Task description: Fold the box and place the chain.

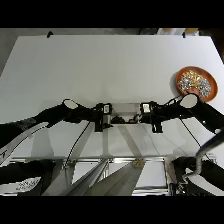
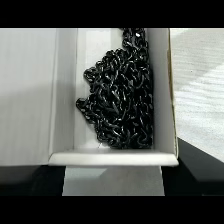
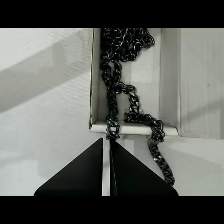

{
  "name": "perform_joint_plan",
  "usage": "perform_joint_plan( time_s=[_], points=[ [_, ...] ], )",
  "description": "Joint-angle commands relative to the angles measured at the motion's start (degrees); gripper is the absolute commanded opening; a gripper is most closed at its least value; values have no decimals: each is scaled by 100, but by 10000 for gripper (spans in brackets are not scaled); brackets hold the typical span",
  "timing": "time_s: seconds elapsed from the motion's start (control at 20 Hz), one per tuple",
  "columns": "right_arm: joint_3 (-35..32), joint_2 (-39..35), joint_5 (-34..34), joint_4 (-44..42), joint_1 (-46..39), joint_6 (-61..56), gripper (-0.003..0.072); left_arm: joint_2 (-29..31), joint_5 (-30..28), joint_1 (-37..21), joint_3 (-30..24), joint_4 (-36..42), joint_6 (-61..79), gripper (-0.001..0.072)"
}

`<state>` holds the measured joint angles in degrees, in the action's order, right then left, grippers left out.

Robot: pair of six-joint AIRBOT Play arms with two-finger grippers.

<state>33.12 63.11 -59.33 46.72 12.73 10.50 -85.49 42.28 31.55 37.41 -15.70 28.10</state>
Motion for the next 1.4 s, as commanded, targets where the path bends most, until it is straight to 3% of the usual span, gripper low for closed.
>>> perform_joint_plan(
  time_s=[0.0, 0.1, 0.85, 0.9, 0.95, 1.0, 1.05, 1.35],
  points=[
    [0, 4, -9, 22, 7, -17, 74, 2, -4, -2, -2, 2, 0, 389],
    [0, 4, 17, 22, 7, -177, 167, 2, -4, -2, -2, 2, 0, 389],
    [-2, 4, 315, 127, 7, -551, 178, 2, -4, -2, -2, 2, 0, 389],
    [-2, 4, 315, 127, 7, -551, 175, 2, -4, -2, -2, 4, 0, 389],
    [-2, 4, 295, 127, 7, -551, 133, 2, -4, -2, -2, 2, 0, 389],
    [-2, 4, 260, 127, 4, -553, 40, 2, -4, -2, -2, 4, 0, 389],
    [-2, 4, 203, 131, 7, -553, 18, 2, -4, -2, -2, 2, 0, 389],
    [-2, -264, 170, 931, 4, -1071, 16, 2, -4, -2, -2, 2, 0, 389]
  ],
)
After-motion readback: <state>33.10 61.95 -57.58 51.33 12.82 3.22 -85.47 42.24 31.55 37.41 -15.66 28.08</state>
